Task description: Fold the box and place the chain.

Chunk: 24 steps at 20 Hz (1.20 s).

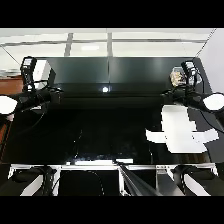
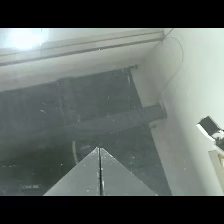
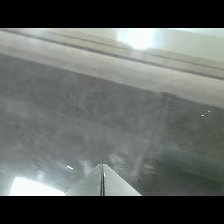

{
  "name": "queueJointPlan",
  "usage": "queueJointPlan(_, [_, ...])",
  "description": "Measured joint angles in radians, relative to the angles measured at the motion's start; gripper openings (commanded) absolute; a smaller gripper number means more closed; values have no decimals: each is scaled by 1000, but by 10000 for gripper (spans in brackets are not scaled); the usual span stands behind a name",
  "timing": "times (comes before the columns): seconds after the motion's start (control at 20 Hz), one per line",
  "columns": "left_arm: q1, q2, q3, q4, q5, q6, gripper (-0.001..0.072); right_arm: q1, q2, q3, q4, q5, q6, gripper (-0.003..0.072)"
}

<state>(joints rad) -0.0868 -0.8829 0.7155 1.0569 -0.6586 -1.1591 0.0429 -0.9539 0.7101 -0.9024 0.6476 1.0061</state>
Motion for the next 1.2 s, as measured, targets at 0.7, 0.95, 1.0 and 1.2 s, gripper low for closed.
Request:
queueJointPlan(0.7, [0, 0, 0, -1, 205, 0, 31, -467, -4, 74, -264, 115, 347, 720])
queueJointPlan(0.95, [0, -6, 0, -27, 224, 0, 706, -917, -77, 175, -357, 210, 404, 720])
queueJointPlan(1.0, [0, -11, 0, -34, 224, -3, 706, -970, -100, 187, -351, 229, 385, 720])
queueJointPlan(1.2, [-1, -52, 1, -46, 166, -3, 706, -1069, -236, 208, -293, 375, 158, 720])
